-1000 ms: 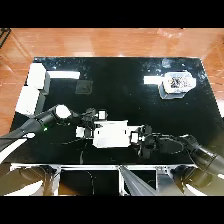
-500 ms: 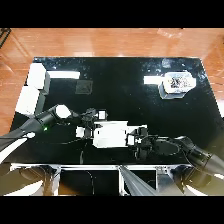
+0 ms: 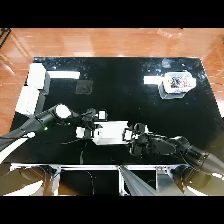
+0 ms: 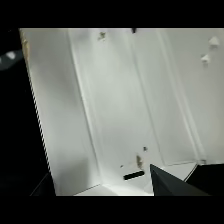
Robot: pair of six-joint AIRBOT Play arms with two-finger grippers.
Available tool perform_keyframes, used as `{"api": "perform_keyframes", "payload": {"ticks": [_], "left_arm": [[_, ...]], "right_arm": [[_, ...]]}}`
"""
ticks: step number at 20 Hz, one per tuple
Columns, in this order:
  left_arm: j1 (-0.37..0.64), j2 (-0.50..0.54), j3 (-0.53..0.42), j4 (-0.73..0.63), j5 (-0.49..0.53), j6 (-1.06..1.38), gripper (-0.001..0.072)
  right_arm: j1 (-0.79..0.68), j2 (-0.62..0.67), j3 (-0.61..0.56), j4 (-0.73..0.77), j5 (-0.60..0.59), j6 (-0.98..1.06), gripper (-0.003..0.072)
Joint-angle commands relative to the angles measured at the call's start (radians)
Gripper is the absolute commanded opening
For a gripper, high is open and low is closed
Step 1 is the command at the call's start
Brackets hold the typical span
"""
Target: Fold the box and place the chain.
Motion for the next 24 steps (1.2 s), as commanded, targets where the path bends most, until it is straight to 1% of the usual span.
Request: {"api": "perform_keyframes", "payload": {"ticks": [1, 3, 6, 9, 11, 16, 18, 20, 24], "left_arm": [[0.0, 0.0, 0.0, 0.002, -0.002, 0.002, 0.0022], [0.0, 0.0, 0.0, 0.001, -0.003, 0.002, 0.0022], [0.0, 0.0, 0.0, 0.002, -0.003, 0.002, 0.0023], [0.0, 0.0, 0.0, 0.002, -0.003, 0.002, 0.0022], [0.0, 0.0, 0.0, 0.002, -0.003, 0.002, 0.0022], [0.0, 0.0, 0.0, 0.002, -0.001, 0.002, 0.0022], [0.0, 0.0, 0.0, 0.002, 0.0, 0.002, 0.0022], [-0.001, 0.0, 0.0, 0.002, 0.0, 0.002, 0.0022], [-0.002, 0.0, 0.0, 0.005, 0.001, 0.002, 0.0022]], "right_arm": [[0.002, -0.001, 0.009, -0.005, 0.057, 0.01, 0.069], [0.002, -0.001, 0.018, -0.005, 0.079, 0.012, 0.069], [-0.001, -0.001, 0.033, -0.011, 0.079, 0.03, 0.069], [-0.055, -0.001, 0.035, -0.011, 0.074, 0.049, 0.069], [-0.09, -0.001, 0.044, -0.011, 0.044, 0.049, 0.069], [-0.089, -0.001, 0.064, -0.01, 0.001, 0.045, 0.0689], [-0.089, -0.001, 0.064, -0.01, -0.056, 0.035, 0.0689], [-0.09, -0.002, 0.072, -0.006, -0.128, -0.041, 0.0689], [-0.132, -0.04, 0.129, 0.022, -0.144, -0.129, 0.0689]]}}
